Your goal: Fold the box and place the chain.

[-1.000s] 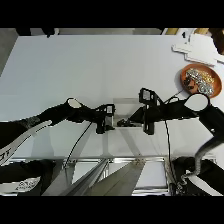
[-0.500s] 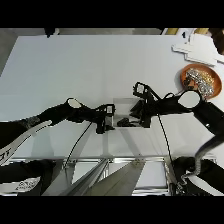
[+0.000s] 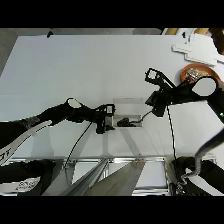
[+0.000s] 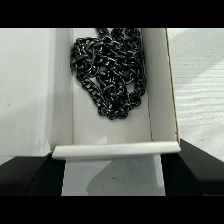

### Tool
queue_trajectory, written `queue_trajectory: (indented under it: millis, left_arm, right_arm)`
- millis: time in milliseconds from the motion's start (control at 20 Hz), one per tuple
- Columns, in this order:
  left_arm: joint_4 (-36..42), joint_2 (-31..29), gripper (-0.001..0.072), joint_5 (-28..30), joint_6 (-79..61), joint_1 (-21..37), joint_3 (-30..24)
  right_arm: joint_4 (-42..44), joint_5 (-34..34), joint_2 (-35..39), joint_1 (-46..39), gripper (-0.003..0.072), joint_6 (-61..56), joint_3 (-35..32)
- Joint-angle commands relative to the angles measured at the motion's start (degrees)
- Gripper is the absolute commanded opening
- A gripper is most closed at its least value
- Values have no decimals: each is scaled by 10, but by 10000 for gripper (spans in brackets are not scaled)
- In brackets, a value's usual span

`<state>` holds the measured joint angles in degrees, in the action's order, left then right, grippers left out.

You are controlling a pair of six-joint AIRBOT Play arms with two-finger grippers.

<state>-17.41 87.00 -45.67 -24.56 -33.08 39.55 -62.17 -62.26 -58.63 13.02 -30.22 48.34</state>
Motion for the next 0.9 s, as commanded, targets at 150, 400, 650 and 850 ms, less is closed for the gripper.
queue_trajectory:
  millis: [150, 400, 650, 850]
  left_arm:
    - [0, 0, 151, 0, 0, 0, 0]
    - [0, 0, 151, 0, 0, 0, 0]
    - [0, 0, 151, 0, 0, 0, 0]
    - [0, 0, 151, 0, 0, 0, 0]
  right_arm:
    - [-34, 7, -33, -9, 19, 15, -14]
    - [-62, 56, -57, -9, 20, -68, -38]
    - [-111, 96, -71, -9, 265, -241, -40]
    - [-153, 54, -104, -9, 265, -479, -41]
